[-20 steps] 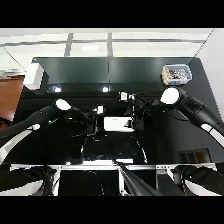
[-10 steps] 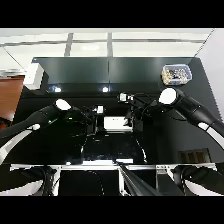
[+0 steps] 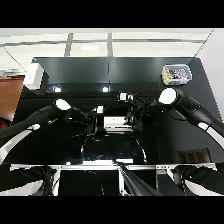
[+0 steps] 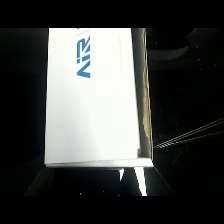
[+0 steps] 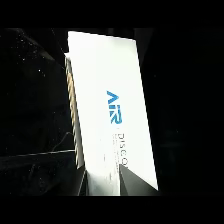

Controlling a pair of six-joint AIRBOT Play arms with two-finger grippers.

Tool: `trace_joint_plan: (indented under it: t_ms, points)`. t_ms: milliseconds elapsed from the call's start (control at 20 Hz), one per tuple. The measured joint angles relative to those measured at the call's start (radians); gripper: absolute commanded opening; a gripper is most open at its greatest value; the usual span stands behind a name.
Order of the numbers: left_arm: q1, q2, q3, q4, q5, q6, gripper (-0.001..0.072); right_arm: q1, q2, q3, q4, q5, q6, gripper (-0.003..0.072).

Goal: Fold the box and place the chain.

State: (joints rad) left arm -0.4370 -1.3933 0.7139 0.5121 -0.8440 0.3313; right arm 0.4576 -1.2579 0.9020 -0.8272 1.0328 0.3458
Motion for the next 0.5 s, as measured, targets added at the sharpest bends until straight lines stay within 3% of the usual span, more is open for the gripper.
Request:
trace_joint_plan:
  t_ms: [250, 300, 350, 500]
  points:
    - [0.000, 0.000, 0.000, 0.000, 0.000, 0.000, 0.0465, 0.000, 0.000, -0.006, -0.001, -0.005, 0.002, 0.0203]
    - [0.000, 0.000, 0.000, 0.000, 0.000, 0.000, 0.0465, 0.000, 0.000, -0.008, 0.000, -0.005, 0.002, 0.0225]
    - [0.000, 0.000, 0.000, 0.000, 0.000, 0.000, 0.0465, 0.000, 0.000, -0.011, 0.000, -0.005, 0.002, 0.0337]
    - [0.000, 0.000, 0.000, 0.000, 0.002, 0.002, 0.0466, 0.000, 0.000, -0.016, -0.006, 0.002, 0.003, 0.0338]
